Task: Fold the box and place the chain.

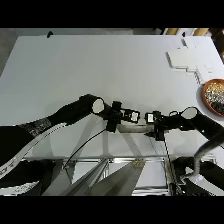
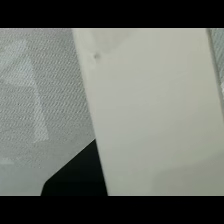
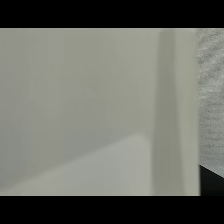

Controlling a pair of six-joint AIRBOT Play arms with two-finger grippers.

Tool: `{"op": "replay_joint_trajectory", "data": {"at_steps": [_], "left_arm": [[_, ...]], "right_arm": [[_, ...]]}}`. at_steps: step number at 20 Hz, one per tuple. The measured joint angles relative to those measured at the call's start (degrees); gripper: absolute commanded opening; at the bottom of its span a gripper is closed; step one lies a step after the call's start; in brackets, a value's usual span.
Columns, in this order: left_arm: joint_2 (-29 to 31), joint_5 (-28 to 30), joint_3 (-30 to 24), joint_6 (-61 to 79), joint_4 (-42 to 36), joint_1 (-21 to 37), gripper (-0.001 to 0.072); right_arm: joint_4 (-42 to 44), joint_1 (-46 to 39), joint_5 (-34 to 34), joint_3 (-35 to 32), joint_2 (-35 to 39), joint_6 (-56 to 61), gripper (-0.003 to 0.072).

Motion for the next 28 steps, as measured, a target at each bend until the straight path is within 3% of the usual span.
{"op": "replay_joint_trajectory", "data": {"at_steps": [2,3,6,10,15,16,18,19,20,25,28], "left_arm": [[0.0,0.0,0.0,0.0,0.1,0.0,0.0023],[0.0,0.0,0.0,0.0,0.1,0.0,0.0080],[0.1,-0.1,-0.1,0.2,0.7,0.0,0.0439],[1.2,-0.3,-0.1,0.0,1.5,0.0,0.0462],[4.5,-0.9,-0.1,-4.4,6.4,0.0,0.0449],[5.5,-1.5,-0.1,-6.9,8.4,0.0,0.0414],[8.0,-3.9,-0.1,-13.5,13.3,0.1,0.0207],[9.3,-5.6,-0.1,-16.5,15.5,0.1,0.0066],[10.8,-7.5,-0.1,-19.5,17.4,0.1,0.0008],[16.3,-12.7,-0.1,-26.3,16.3,-2.7,0.0009],[16.1,-7.0,-0.1,-27.4,11.5,-7.6,0.0006]], "right_arm": [[0.0,0.0,-0.1,0.0,0.0,0.0,0.0575],[-0.1,0.0,-0.1,0.0,0.0,0.1,0.0575],[0.0,0.0,-0.2,0.0,0.0,0.2,0.0574],[-0.1,0.0,-0.2,0.0,0.0,0.2,0.0574],[-0.1,0.0,-0.2,0.0,0.0,0.2,0.0574],[-0.1,0.0,-0.2,0.0,0.0,0.2,0.0574],[-0.1,0.0,-0.2,0.0,0.0,0.1,0.0574],[-0.1,0.0,-0.2,0.0,0.0,0.1,0.0574],[-0.1,0.0,-0.2,0.0,0.0,0.1,0.0574],[-0.1,0.0,-0.2,0.0,0.0,0.1,0.0574],[-0.1,0.0,-0.2,0.0,0.0,0.1,0.0574]]}}
